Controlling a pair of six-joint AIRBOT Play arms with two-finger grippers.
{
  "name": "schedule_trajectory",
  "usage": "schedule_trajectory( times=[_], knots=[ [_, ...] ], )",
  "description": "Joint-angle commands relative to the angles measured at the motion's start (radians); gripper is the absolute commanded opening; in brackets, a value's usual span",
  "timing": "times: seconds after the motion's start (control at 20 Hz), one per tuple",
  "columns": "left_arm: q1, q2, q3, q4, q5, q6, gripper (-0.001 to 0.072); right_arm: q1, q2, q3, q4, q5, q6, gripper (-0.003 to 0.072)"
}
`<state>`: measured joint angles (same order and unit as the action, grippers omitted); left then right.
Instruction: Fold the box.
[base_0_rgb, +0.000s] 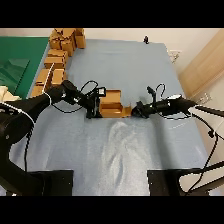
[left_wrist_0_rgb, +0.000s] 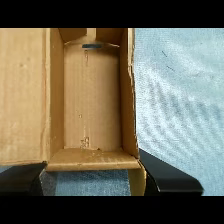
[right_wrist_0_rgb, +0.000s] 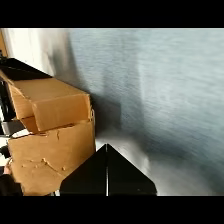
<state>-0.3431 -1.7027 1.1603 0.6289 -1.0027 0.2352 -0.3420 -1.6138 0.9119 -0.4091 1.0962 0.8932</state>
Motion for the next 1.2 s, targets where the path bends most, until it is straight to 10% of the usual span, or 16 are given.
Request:
schedule_trajectory(
  times=[0.0, 0.6, 1.15],
  knots=[
    [0.000, 0.000, 0.001, 0.000, 0.000, 0.000, 0.0397, 0.013, 0.000, 0.040, 0.015, 0.013, 0.004, 0.0001],
    [0.000, 0.000, 0.001, 0.000, -0.002, 0.000, 0.0397, 0.013, 0.001, 0.051, 0.138, 0.170, -0.100, 0.0177],
    [0.000, 0.000, 0.001, 0.000, -0.002, 0.000, 0.0397, 0.118, 0.001, 0.124, -0.048, 0.045, 0.108, 0.0408]
  ],
)
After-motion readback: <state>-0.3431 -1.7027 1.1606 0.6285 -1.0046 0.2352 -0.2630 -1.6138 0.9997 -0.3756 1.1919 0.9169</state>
